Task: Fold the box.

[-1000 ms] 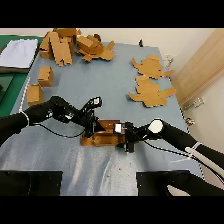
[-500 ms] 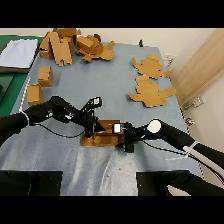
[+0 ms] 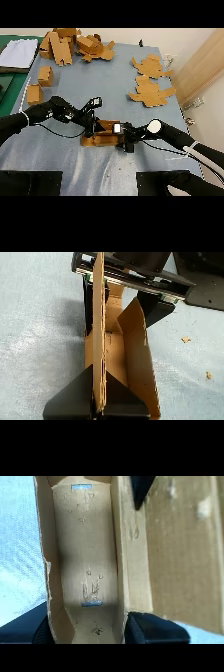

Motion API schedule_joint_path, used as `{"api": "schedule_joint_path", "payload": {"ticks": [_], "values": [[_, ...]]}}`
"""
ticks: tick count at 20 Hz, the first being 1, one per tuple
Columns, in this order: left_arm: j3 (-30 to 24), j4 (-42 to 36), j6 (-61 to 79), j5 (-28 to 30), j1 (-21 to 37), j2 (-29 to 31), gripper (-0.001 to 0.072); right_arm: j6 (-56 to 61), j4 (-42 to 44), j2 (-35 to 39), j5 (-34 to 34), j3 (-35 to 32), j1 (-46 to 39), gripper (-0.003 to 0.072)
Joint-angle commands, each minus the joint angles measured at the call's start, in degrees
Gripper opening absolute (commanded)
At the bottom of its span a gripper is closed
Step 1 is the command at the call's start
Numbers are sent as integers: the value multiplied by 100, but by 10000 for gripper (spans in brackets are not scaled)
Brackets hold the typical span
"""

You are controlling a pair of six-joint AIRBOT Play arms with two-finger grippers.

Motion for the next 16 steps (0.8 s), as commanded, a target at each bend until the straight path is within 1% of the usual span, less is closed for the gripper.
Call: {"api": "schedule_joint_path", "payload": {"ticks": [1,9,10,11,12,16], "values": [[2,2,-2,17,9,-2,10,0,-2,-4,-2,-2,7,458],[2,7,-358,35,9,-2,11,0,0,-4,-4,-2,7,458],[2,2,-361,50,9,-2,134,0,0,-2,-4,-2,7,458],[2,-24,-496,98,9,-2,375,0,0,-4,-2,-2,4,458],[4,-37,-787,140,9,-2,415,0,0,-4,-4,-2,4,458],[13,-17,-817,157,9,0,417,0,-2,-4,-2,-2,4,458]]}}
